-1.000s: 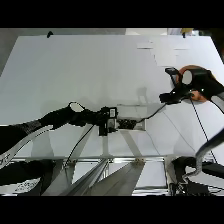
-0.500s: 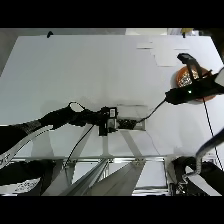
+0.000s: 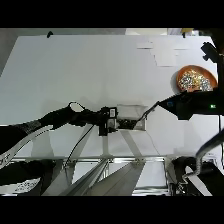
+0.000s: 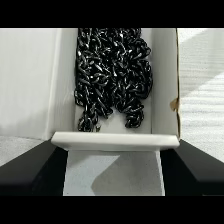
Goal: Fold the box and place the chain.
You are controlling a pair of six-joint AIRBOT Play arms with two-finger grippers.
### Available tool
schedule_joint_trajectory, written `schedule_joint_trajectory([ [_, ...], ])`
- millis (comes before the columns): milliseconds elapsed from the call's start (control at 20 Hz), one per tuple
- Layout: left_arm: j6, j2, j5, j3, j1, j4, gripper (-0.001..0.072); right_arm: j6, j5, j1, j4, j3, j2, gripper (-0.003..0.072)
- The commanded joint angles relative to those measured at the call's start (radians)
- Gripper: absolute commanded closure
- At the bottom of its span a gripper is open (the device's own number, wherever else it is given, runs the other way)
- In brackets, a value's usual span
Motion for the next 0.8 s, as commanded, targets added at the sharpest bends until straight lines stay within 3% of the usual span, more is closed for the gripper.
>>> schedule_joint_trajectory([
  [0,0.000,0.001,0.000,0.000,0.000,0.000,0.0504,-0.041,-0.036,0.000,0.087,-0.051,0.016,0.0667],
  [150,0.000,0.001,0.000,0.000,0.000,0.000,0.0504,-0.080,-0.126,0.018,0.088,-0.167,0.014,0.0667],
  [350,0.000,0.001,0.000,0.000,0.000,0.000,0.0504,-0.138,-0.332,0.141,0.082,-0.335,-0.013,0.0667],
  [550,0.000,0.001,0.000,0.000,0.000,0.000,0.0504,-0.138,-0.433,0.293,0.008,-0.394,-0.144,0.0662],
  [650,0.000,0.001,0.000,0.000,0.000,0.000,0.0504,-0.138,-0.477,0.325,-0.011,-0.394,-0.207,0.0515],
  [750,0.000,0.001,0.001,0.000,0.000,0.000,0.0504,-0.147,-0.518,0.325,-0.023,-0.392,-0.223,0.0460],
])
